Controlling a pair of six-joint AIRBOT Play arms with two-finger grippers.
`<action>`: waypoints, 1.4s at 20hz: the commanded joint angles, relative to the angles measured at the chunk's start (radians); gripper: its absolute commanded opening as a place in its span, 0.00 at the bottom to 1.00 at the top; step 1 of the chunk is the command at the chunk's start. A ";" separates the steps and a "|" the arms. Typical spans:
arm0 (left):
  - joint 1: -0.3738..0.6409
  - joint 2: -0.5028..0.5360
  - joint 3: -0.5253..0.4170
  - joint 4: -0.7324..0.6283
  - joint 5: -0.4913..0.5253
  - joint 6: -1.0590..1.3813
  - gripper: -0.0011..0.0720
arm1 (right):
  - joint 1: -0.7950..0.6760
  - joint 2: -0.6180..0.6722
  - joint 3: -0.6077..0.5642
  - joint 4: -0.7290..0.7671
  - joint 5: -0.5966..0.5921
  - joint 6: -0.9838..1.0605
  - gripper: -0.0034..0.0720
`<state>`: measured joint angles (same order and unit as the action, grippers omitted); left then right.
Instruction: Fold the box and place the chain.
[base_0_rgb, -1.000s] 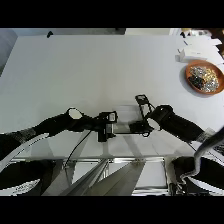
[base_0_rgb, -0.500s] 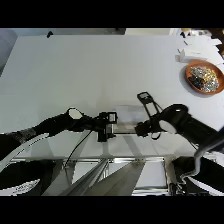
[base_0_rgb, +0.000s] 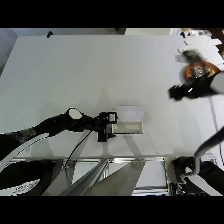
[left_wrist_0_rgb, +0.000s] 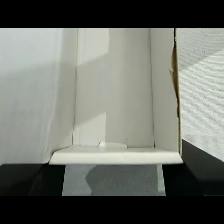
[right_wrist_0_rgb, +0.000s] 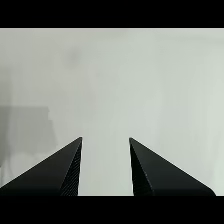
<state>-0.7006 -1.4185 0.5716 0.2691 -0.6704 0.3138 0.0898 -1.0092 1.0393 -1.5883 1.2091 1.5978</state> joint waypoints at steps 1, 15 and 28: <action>0.001 0.000 0.000 0.000 0.000 0.000 0.17 | -0.267 -0.168 0.174 0.003 -0.080 -0.132 0.44; 0.001 0.000 0.000 0.000 0.000 0.000 0.17 | -0.537 -0.757 0.507 0.018 -0.192 -0.150 0.38; 0.001 0.000 0.000 0.000 0.000 0.000 0.17 | -0.536 -0.845 0.507 0.137 -0.233 -0.245 0.07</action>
<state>-0.7006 -1.4185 0.5716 0.2691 -0.6701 0.3138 -0.4450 -1.8492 1.5455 -1.4570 0.9749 1.3563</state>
